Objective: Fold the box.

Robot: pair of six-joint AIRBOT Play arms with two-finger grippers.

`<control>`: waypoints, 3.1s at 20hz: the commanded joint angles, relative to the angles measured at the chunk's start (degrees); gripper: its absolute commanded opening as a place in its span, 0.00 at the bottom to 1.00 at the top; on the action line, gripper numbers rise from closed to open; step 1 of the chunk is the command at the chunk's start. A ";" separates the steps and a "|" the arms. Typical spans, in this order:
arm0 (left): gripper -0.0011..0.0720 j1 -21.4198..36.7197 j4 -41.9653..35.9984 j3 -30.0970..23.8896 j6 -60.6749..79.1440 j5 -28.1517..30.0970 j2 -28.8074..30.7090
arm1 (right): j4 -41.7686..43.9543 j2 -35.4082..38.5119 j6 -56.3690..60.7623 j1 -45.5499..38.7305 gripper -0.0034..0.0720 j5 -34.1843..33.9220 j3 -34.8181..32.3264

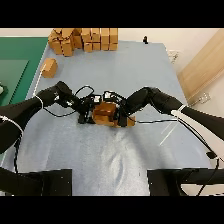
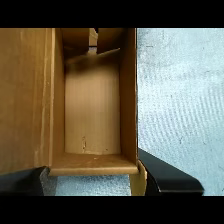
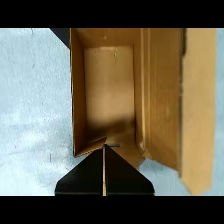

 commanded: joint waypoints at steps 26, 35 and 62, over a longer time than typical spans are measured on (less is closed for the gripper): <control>0.24 0.00 0.00 0.00 -0.04 0.00 0.00 | -3.67 9.64 19.56 -3.54 0.05 -4.57 -1.31; 0.24 0.00 -0.02 0.00 -0.02 0.09 0.00 | -6.67 0.68 19.12 -5.35 0.06 -0.22 -1.88; 0.25 0.00 0.00 0.00 -0.04 -0.15 -0.35 | -3.98 -0.66 -4.13 -0.68 0.41 -0.46 -1.88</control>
